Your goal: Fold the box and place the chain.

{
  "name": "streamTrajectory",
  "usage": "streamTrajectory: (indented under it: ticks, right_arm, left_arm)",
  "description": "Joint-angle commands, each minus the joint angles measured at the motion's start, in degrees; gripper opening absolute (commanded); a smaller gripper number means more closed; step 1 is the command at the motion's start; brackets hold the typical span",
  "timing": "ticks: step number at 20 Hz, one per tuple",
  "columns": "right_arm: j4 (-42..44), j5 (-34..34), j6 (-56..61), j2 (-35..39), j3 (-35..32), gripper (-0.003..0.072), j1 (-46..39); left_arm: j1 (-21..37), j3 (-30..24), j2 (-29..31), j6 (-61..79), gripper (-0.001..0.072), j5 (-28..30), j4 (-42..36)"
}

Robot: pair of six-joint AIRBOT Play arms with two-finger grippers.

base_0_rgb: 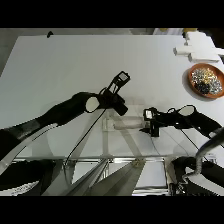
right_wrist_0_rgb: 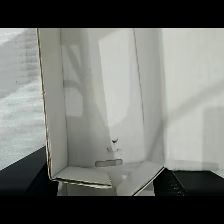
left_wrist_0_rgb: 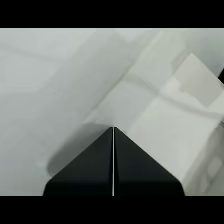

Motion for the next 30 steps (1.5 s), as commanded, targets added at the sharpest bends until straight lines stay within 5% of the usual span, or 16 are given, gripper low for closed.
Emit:
streamTrajectory:
  ticks: [1, 4, 6, 16, 25, 30]
  right_arm:
    - [0.02, 0.20, 0.00, 0.04, 0.02, 0.0337, -0.02]
    - [0.02, 0.20, 0.00, 0.04, 0.02, 0.0337, -0.02]
    - [0.00, 0.22, 0.00, 0.04, 0.02, 0.0337, -0.02]
    - [0.02, 0.20, 0.00, 0.04, 0.02, 0.0337, -0.02]
    - [0.02, 0.22, 0.00, 0.04, 0.02, 0.0337, -0.02]
    - [0.02, 0.22, 0.00, 0.04, 0.02, 0.0337, -0.02]
  left_arm:
    - [2.14, 0.04, 7.98, 0.24, 0.0010, -12.33, 5.90]
    - [3.06, 0.02, 11.67, 3.37, 0.0010, -24.44, 9.42]
    - [3.19, -0.98, 11.45, 8.94, 0.0010, -26.88, 8.17]
    - [1.97, -6.88, 8.31, 28.11, 0.0010, -22.40, -1.64]
    - [1.90, -15.34, 8.28, 36.00, 0.0019, -19.74, 0.92]
    - [4.09, -16.85, 8.46, 41.13, 0.0193, -12.87, -2.14]
